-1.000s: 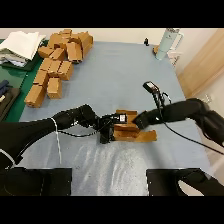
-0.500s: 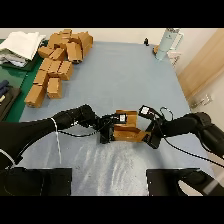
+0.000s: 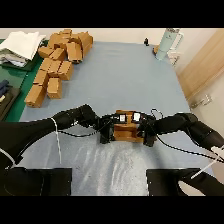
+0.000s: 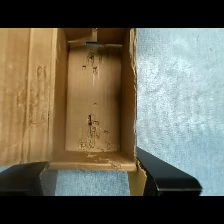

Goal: Fold the box.

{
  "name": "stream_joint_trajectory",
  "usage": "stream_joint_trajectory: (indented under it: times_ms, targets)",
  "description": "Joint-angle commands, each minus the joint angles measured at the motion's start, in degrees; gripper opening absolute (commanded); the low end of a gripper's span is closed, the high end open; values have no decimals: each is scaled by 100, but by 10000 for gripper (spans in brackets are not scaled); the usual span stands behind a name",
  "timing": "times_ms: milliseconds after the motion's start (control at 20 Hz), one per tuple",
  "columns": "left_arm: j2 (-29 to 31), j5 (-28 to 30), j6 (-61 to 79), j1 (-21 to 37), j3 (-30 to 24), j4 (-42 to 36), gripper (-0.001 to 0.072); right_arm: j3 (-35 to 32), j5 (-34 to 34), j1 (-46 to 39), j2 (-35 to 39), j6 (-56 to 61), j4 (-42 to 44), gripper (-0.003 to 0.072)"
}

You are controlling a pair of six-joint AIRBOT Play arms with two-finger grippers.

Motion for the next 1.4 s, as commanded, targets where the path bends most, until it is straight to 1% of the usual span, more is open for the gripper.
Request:
stream_joint_trajectory:
  times_ms: [0, 50, 100, 150, 250, 300, 350, 400, 450, 550, 600, 650, 700, 750, 800, 900, 1000, 1050, 1100, 1150, 1200, 1250, 1300, 1350]
  targets:
    - [-2, 2, 2, 2, 2, 2, 511, -4, 50, 170, -35, -299, 245, 172]
    - [-2, 2, 2, 2, 2, 2, 510, -4, 96, 212, -35, -299, 249, 148]
    - [-2, 0, 2, 2, 2, 2, 511, -4, 164, 247, -63, -299, 271, 148]
    - [-2, 2, 2, 2, 2, 2, 511, -4, 227, 264, -107, -302, 304, 151]
    - [-2, 2, 2, 2, 2, 2, 511, -4, 267, 267, -232, -363, 444, 186]
    - [-2, 0, 2, 2, 2, 2, 511, -4, 282, 273, -291, -363, 487, 349]
    - [-2, 2, 2, 2, 2, 0, 511, -4, 278, 273, -328, -363, 551, 488]
    - [-2, 2, 4, 2, 2, 0, 511, -4, 278, 273, -358, -363, 575, 556]
    - [-2, 0, 2, 2, 2, 2, 510, -4, 278, 275, -369, -363, 586, 584]
    - [-2, 2, 2, 2, 2, 2, 511, -4, 267, 273, -367, -358, 579, 581]
    - [-2, 0, 2, 2, 2, 2, 511, -4, 221, 271, -354, -323, 549, 575]
    - [-2, 0, 2, 2, 2, 2, 511, 4, 94, 271, -306, -195, 503, 470]
    - [-2, 2, 2, 2, 2, 2, 511, 52, -164, 271, -205, 205, 341, 242]
    - [-2, 0, 4, 2, 2, 2, 511, 131, -426, 271, -52, 955, 9, 127]
    - [-2, 2, 2, 2, 2, 2, 510, 247, -776, 271, 162, 1974, -529, 4]
    - [-2, 0, 2, 2, 2, 2, 511, 481, -1296, 269, 688, 3906, -1683, 6]
    - [-2, 0, 2, 2, 2, 2, 511, 584, -1392, 229, 1266, 5650, -2883, 5]
    - [-2, 2, 2, 2, 2, 2, 511, 575, -1392, 146, 1467, 6690, -3694, 5]
    - [-2, 2, 2, 2, 2, 2, 511, 562, -1482, -4, 1550, 7652, -4385, 6]
    - [-2, -2, 2, 0, 2, 0, 510, 527, -1596, -251, 1537, 8376, -4730, 5]
    - [-2, 2, 2, 2, 2, 2, 511, 442, -1578, -525, 1458, 8559, -4616, 5]
    - [-2, 2, 2, 2, 2, 2, 510, 306, -1447, -787, 1305, 8555, -4203, 5]
    - [-2, 4, 2, 2, 2, 0, 511, 151, -1241, -981, 1113, 8531, -3630, 4]
    - [-2, 2, 2, 2, 2, 2, 510, -15, -970, -1099, 868, 8238, -2868, 4]
